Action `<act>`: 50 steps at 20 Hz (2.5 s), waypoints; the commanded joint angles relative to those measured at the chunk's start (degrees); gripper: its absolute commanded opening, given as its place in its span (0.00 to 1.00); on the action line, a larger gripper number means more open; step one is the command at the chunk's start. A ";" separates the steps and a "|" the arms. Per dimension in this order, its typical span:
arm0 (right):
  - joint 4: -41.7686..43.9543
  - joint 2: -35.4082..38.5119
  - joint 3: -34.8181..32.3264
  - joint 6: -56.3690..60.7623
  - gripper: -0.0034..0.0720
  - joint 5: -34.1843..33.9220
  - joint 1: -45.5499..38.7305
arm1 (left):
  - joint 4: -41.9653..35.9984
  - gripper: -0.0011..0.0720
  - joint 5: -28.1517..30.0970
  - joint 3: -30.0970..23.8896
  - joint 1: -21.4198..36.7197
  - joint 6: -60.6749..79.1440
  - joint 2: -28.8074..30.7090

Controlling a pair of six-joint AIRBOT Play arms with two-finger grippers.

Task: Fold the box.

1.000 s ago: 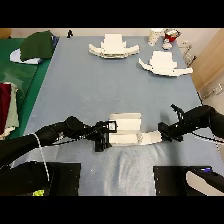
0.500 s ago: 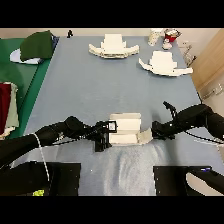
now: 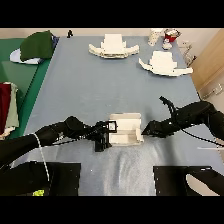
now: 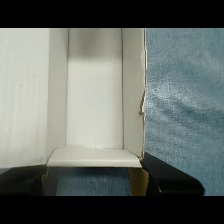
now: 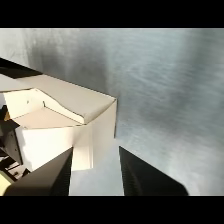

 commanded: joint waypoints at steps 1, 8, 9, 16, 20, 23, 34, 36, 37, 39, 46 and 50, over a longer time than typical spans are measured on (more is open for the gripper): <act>-2.34 -0.17 0.17 0.98 0.64 6.49 6.93 | 0.00 0.72 0.02 0.04 0.04 0.02 0.00; -25.24 -3.76 5.64 25.77 0.63 12.35 24.70 | 0.00 0.72 0.02 0.04 0.04 0.02 0.00; -28.46 -4.42 6.60 29.79 0.63 12.35 27.17 | 0.00 0.72 0.02 0.04 0.04 0.02 0.00; -43.25 -11.63 14.80 53.05 0.63 7.30 40.46 | 0.00 0.72 0.02 0.04 0.04 0.02 0.00; -47.34 -16.35 17.92 60.63 0.63 3.30 43.65 | 0.00 0.72 0.02 0.04 0.04 0.02 0.00; -47.25 -17.99 18.03 62.88 0.58 3.30 43.65 | 0.00 0.72 0.02 0.04 0.04 0.02 -0.02; -47.41 -18.27 18.01 63.67 0.05 3.26 43.63 | 0.00 0.72 0.02 0.04 0.04 0.02 0.00; -47.34 -18.27 18.01 63.65 0.05 3.19 43.63 | 0.00 0.72 0.02 0.04 0.04 0.02 0.00; -47.25 -18.23 18.03 63.63 0.05 3.19 43.63 | 0.00 0.72 0.02 0.04 0.04 0.02 0.00; -46.73 -18.03 18.25 63.63 0.44 2.29 43.63 | 0.00 0.72 0.02 0.04 0.04 0.02 0.00; -49.35 -12.92 18.62 63.63 0.64 -2.89 43.56 | 0.00 0.72 0.02 0.04 0.04 0.02 0.00; -49.42 -4.50 18.60 62.49 0.57 -2.71 43.21 | 0.00 0.72 0.02 0.04 0.04 0.02 0.00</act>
